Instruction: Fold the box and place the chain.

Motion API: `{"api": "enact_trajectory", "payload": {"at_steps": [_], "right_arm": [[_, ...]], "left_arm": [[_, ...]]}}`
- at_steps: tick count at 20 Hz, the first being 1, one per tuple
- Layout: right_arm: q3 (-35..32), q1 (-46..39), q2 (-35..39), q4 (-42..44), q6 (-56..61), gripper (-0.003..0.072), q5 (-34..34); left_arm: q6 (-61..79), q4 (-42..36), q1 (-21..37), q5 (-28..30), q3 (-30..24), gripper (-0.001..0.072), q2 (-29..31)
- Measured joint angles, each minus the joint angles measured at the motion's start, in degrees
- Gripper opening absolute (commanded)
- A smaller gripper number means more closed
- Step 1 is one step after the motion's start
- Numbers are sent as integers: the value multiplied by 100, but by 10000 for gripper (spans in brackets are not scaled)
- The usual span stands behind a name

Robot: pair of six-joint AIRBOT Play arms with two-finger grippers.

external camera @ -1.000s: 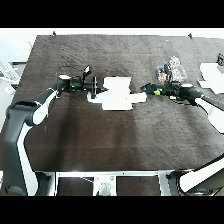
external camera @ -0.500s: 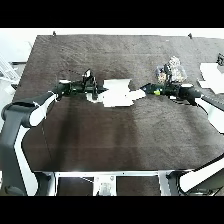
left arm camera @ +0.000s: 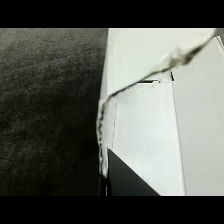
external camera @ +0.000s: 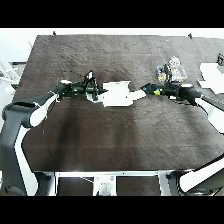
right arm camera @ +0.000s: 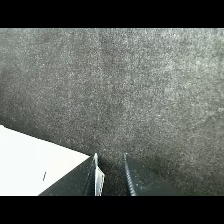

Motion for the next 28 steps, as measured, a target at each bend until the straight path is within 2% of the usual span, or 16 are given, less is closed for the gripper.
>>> {"api": "enact_trajectory", "payload": {"at_steps": [4, 7, 8, 10, 14, 15, 19, 23, 28], "right_arm": [[-52, 2, 280, -4, -223, 226, 188], [-293, 7, 809, -2, -487, 226, 321], [-404, 7, 1016, -4, -625, 255, 337], [-605, 11, 1379, -2, -914, 616, 378], [-909, 199, 1725, -57, -1840, 660, 511], [-988, 289, 1759, -116, -2227, 685, 533], [-1355, 756, 1832, -435, -4065, 685, 564], [-1735, 1220, 1847, -763, -5370, 686, 68], [-1950, 1552, 1847, -968, -6122, 686, -485]], "left_arm": [[-2, 7, 0, 20, 0, 20, 0], [-4, 9, 0, 26, 0, 21, 0], [-4, 11, 0, 26, 0, 21, 0], [-7, 11, 0, 28, 0, 21, 0], [-9, 11, 0, 28, 0, 21, 0], [-9, 11, 0, 26, 0, 21, 0], [-9, 11, 0, 22, 0, 21, 0], [-9, 11, 0, 20, 0, 21, 0], [-9, 11, 0, 15, 0, 21, 0]]}}
